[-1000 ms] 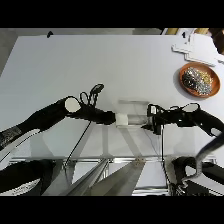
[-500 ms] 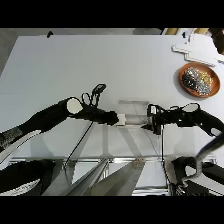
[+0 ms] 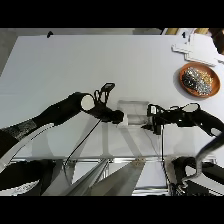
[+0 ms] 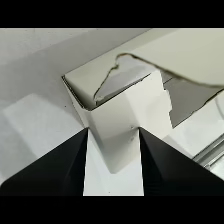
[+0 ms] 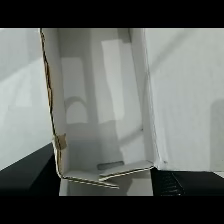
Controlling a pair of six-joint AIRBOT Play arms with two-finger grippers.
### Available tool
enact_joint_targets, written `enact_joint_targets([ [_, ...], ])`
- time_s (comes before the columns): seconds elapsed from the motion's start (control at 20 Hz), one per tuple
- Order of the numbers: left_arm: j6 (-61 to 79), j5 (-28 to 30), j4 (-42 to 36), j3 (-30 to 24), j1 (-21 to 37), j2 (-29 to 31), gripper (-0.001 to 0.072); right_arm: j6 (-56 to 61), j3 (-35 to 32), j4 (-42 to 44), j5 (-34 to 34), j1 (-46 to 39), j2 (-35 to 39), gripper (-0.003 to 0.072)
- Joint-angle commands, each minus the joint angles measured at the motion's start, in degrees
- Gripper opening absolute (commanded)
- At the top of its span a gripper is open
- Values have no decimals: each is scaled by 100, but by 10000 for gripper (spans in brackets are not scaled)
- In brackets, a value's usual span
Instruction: Fold the box and place the chain.
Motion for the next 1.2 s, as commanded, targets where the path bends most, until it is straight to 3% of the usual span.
enact_joint_targets([
  [0.0, -730, -260, 562, 341, -149, -181, 360, 4, 2, 2, 0, -2, 4, 414],
  [0.7, -2809, -1239, 1714, 1596, -612, -1121, 358, 4, 2, 2, 0, -2, 4, 414],
  [0.9, -3397, -1755, 2400, 1939, -710, -1322, 334, 4, 2, 2, 0, -2, 4, 414],
  [1.05, -3672, -1867, 2490, 2033, -734, -1366, 308, 4, 2, 2, 0, -2, 4, 414],
  [1.15, -3672, -2312, 2516, 2350, -752, -1556, 308, 4, 2, 2, 0, -2, 4, 414],
])
